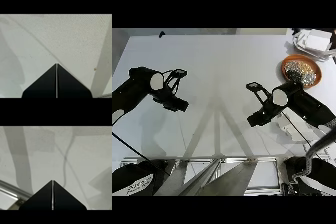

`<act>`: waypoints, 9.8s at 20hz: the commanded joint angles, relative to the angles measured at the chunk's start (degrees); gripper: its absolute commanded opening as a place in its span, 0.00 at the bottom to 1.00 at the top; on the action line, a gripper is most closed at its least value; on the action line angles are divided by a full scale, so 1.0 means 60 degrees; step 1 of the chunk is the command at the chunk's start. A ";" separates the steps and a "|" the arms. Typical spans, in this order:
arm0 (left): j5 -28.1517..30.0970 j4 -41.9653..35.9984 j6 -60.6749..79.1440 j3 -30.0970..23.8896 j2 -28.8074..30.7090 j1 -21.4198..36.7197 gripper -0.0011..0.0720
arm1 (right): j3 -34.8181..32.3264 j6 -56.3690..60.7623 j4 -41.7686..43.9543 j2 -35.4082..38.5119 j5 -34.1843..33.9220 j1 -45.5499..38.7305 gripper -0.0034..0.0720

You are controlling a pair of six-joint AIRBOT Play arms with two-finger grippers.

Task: Fold the box and place the chain.

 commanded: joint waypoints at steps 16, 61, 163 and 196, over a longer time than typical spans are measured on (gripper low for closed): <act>0.0007 0.0004 0.0004 0.0000 -0.0007 -0.0011 0.03 | 0.0211 -0.1202 -0.6710 -0.0015 0.0291 -0.7402 0.25; 0.0007 0.0000 0.0004 0.0000 -0.0007 -0.0007 0.03 | -0.2226 0.0237 0.0914 0.1650 -0.4003 -0.0929 0.06; 0.4768 -1.0451 1.7223 -0.1042 -0.2918 -0.1738 0.02 | -0.1621 0.1217 -0.1494 0.5767 -0.0532 0.0481 0.47; 0.4044 -0.9111 1.7394 -0.0576 -0.3224 -0.1738 0.02 | -0.1621 0.0892 -0.1475 0.5767 -0.0761 0.0481 0.47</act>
